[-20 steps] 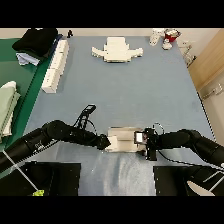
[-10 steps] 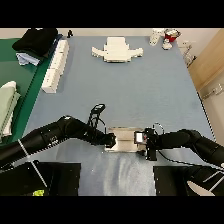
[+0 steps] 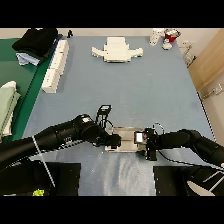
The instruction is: Fold the box.
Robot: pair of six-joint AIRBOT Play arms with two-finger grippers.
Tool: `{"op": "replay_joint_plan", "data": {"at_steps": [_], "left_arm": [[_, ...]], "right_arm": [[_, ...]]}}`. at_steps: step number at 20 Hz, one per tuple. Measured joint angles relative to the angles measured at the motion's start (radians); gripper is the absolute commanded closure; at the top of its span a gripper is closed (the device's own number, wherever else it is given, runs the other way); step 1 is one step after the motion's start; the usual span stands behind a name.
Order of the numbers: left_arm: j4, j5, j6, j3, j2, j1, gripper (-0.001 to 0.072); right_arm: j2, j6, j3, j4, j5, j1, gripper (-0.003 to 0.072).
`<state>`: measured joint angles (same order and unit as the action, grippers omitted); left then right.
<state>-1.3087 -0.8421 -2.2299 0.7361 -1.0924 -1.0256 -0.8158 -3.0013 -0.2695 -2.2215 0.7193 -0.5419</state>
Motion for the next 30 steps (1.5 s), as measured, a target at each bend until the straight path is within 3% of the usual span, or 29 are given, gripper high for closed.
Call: {"op": "replay_joint_plan", "data": {"at_steps": [9,20,22,30], "left_arm": [[-0.091,-0.069,-0.135,0.090,-0.121,-0.032,0.0182],[-0.122,-0.090,-0.225,0.099,-0.148,-0.034,0.0184],[-0.122,-0.087,-0.242,0.100,-0.148,-0.034,0.0295],[-0.197,-0.101,-0.342,0.113,-0.148,-0.109,0.0295]], "right_arm": [[0.000,0.000,0.000,0.000,0.000,0.000,0.0162],[0.000,0.000,0.000,0.000,0.000,0.000,0.0162],[0.000,0.000,0.000,0.000,0.000,0.000,0.0162],[0.000,0.000,0.000,0.000,0.000,0.000,0.0163]]}}
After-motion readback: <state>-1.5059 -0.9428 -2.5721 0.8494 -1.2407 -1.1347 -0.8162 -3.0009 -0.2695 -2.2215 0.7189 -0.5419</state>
